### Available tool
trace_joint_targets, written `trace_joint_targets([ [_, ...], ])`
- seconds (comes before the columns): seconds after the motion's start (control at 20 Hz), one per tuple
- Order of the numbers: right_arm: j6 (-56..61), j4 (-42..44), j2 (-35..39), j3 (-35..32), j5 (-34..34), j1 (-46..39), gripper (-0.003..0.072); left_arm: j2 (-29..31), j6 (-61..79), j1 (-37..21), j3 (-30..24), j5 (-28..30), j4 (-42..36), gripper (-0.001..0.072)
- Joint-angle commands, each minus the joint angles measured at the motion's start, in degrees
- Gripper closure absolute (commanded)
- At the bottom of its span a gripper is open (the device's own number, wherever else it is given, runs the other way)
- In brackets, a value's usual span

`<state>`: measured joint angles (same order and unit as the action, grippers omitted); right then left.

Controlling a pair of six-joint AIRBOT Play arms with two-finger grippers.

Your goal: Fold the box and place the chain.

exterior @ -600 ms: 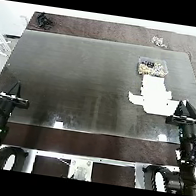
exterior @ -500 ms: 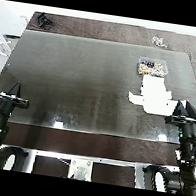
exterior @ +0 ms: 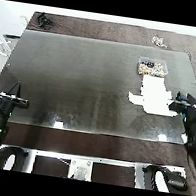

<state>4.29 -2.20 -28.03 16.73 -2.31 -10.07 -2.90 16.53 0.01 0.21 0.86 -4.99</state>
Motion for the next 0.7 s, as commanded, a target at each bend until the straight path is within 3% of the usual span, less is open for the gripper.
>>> trace_joint_targets([
  [0.0, 2.86, -0.96, -20.02, 10.56, -12.85, -9.53, 0.0303, 0.04, 0.00, 0.04, -0.02, 0.02, 0.02, 0.0689],
  [0.05, 8.28, -5.68, -25.09, 13.40, -20.24, -13.57, 0.0303, 0.04, 0.00, 0.02, -0.02, 0.00, 0.02, 0.0689],
  [0.2, 33.38, -35.91, -38.25, 25.14, -43.36, -24.90, 0.0326, 0.04, 0.00, 0.04, -0.02, 0.02, 0.02, 0.0688],
  [0.25, 38.93, -44.28, -41.13, 28.98, -48.57, -27.67, 0.0358, 0.04, 0.00, 0.04, 0.00, 0.02, 0.02, 0.0688],
  [0.3, 43.21, -50.71, -43.39, 32.63, -52.61, -30.69, 0.0341, 0.04, 0.00, 0.04, 0.00, 0.00, 0.02, 0.0688],
  [0.4, 44.81, -55.12, -46.40, 39.52, -59.32, -36.24, 0.0279, 0.04, 0.00, 0.02, 0.00, 0.02, 0.02, 0.0688],
  [0.65, 44.78, -58.03, -58.66, 62.38, -76.94, -43.01, 0.0255, 0.04, 0.00, 0.02, -0.02, 0.02, 0.02, 0.0689],
])
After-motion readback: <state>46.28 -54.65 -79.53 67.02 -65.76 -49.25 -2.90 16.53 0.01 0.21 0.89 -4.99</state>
